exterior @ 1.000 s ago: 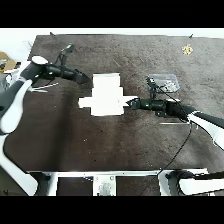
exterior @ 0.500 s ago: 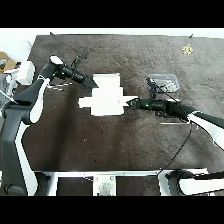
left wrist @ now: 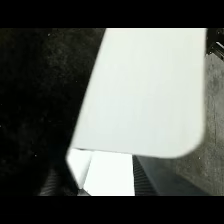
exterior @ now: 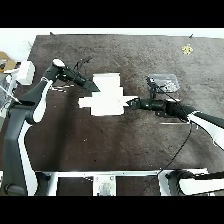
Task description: Fold the box and place the chain.
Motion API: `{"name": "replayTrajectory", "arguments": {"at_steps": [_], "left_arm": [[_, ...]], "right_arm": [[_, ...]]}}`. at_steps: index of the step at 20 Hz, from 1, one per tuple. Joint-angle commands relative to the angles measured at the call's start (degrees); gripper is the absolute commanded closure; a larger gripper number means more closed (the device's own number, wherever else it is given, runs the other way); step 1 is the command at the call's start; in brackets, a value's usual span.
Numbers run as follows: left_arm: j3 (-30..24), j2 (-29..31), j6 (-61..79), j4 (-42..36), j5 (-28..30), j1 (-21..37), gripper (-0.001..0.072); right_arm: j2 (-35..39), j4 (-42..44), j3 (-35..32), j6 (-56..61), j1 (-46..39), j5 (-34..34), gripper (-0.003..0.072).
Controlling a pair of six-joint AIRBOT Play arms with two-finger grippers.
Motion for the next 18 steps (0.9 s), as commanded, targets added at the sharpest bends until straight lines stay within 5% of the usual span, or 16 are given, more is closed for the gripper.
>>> {"name": "replayTrajectory", "arguments": {"at_steps": [1,2,3,6,10,12,18], "left_arm": [[0.1,-0.2,0.2,0.2,-0.5,0.0,0.0363],[0.1,-0.2,0.2,0.5,-0.7,0.0,0.0365],[0.1,-0.2,0.3,0.9,-0.7,0.0,0.0509],[0.1,-0.2,0.7,3.2,-0.7,0.0,0.0698],[0.1,-0.2,4.2,3.3,-1.1,0.0,0.0700],[0.1,-0.2,7.1,3.2,-2.2,0.0,0.0700],[0.1,0.1,20.0,2.0,-2.5,0.0,0.0700]], "right_arm": [[0.0,0.0,0.0,0.0,0.0,0.0,0.0685],[0.0,0.0,0.0,0.0,0.0,0.0,0.0684],[0.0,0.0,0.0,0.0,0.0,0.0,0.0684],[0.0,0.0,0.0,0.0,0.0,-0.3,0.0685],[0.0,0.0,0.0,0.0,0.0,-0.2,0.0681],[0.0,0.0,0.0,-0.3,0.0,-0.2,0.0181],[7.5,0.0,0.2,-3.3,-7.0,2.9,0.0147]]}}
